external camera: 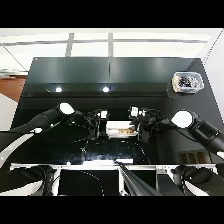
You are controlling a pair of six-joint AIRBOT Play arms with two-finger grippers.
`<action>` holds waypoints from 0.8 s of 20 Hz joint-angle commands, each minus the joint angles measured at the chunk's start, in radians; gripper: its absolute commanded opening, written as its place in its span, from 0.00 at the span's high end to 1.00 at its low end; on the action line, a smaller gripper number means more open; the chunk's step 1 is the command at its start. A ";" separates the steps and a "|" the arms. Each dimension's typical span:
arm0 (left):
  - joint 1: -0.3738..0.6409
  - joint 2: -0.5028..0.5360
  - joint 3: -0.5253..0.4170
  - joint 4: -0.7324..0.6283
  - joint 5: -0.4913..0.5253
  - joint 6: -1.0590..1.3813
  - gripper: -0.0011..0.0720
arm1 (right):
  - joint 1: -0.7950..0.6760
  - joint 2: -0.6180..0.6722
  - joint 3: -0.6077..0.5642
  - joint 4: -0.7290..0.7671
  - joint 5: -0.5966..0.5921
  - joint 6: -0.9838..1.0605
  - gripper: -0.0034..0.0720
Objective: Fold the box and place the chain.
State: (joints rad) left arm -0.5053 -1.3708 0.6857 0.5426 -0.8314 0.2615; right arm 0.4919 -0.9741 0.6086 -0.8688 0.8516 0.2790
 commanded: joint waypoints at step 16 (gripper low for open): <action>-0.001 -0.001 0.000 0.000 0.000 0.000 0.23 | 0.002 -0.003 -0.006 -0.004 0.031 0.010 0.62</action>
